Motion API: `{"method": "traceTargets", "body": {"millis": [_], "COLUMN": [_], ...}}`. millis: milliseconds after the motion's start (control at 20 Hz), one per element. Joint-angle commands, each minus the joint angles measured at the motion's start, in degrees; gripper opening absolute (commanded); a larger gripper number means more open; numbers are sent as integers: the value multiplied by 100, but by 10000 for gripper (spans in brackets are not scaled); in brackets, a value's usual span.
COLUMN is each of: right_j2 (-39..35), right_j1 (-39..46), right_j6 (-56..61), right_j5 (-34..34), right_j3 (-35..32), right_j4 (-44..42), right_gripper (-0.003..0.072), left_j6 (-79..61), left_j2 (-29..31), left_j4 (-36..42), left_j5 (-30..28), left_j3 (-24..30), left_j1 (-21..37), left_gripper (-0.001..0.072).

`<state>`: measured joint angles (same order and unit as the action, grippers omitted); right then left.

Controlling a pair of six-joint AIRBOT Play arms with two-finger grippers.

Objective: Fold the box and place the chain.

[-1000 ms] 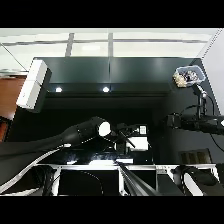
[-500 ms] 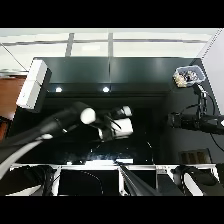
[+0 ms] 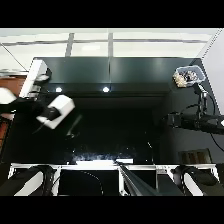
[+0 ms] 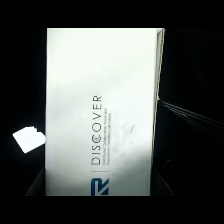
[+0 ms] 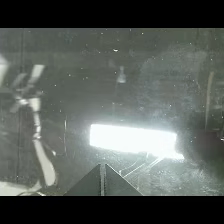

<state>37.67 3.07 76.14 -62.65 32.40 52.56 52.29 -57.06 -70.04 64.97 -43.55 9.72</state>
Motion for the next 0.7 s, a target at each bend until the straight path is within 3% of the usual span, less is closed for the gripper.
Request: {"method": "traceTargets", "body": {"millis": [0, 150, 300, 650], "right_j2": [-2, 0, 0, 0], "right_j1": [2, 2, 2, 2], "right_j6": [-4, -2, 0, 170], "right_j5": [87, 140, 138, 107], "right_j3": [7, 7, 7, 7], "right_j4": [2, 0, -9, -46], "right_gripper": [43, 43, 44, 44], "left_j6": [66, -13, -435, -1716], "left_j2": [284, 234, -50, -688], "left_j4": [-157, -151, -118, 173], "left_j5": [321, 85, -166, -1263], "left_j3": [254, 254, 249, 223], "left_j1": [2061, 3154, 3786, 3679], "left_gripper": [366, 366, 361, 361]}}
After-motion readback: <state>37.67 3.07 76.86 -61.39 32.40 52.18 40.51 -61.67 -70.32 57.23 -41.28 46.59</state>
